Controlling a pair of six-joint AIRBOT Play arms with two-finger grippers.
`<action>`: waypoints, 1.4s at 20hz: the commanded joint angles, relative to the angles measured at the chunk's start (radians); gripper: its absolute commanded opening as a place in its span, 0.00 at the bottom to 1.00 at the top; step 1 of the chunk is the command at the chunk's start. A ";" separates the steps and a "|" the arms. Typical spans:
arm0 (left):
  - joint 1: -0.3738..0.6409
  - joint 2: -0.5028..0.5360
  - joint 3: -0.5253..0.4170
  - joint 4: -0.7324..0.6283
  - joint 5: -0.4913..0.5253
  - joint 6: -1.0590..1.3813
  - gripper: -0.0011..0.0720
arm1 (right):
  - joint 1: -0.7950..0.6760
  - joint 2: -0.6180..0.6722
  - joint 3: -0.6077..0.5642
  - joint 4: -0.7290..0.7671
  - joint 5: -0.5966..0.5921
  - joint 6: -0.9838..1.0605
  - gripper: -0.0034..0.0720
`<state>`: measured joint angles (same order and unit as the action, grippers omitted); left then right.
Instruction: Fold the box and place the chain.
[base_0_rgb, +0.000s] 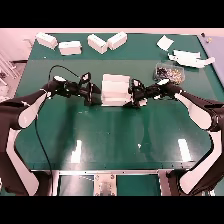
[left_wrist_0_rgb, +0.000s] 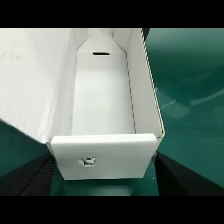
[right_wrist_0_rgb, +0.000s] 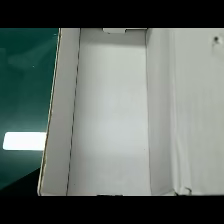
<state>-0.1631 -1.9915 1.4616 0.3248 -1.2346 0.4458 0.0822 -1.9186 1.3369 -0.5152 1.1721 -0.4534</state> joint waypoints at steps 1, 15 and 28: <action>-0.012 -0.026 0.000 -0.004 -0.006 0.002 1.00 | 0.001 0.000 0.000 0.002 -0.001 0.001 0.78; -0.045 -0.039 0.032 0.063 0.054 -0.115 1.00 | 0.001 0.000 0.000 0.002 -0.001 0.001 0.78; -0.054 -0.039 0.051 0.105 0.057 -0.139 1.00 | 0.001 0.000 0.000 0.002 -0.001 0.001 0.78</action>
